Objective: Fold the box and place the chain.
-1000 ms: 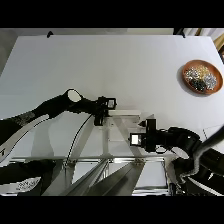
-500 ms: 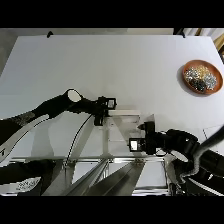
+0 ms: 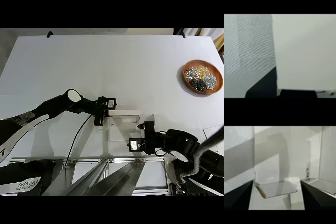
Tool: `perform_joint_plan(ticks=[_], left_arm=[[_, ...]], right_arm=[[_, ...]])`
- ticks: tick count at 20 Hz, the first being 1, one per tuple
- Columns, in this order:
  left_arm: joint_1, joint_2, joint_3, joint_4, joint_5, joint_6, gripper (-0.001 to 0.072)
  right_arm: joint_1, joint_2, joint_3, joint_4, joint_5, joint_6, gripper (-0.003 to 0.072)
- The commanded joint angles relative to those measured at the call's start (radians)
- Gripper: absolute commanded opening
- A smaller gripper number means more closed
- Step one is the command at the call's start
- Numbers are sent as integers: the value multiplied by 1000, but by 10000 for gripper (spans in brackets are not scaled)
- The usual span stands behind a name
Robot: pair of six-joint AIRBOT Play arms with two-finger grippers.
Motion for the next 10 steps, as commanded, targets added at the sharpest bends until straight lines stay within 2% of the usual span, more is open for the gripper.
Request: perform_joint_plan(ticks=[1,10], left_arm=[[0,1,1,0,0,0,11],[0,1,1,0,0,0,11]], right_arm=[[1,-1,0,-2,-29,3,702],[1,-1,-13,1,2,3,702]])
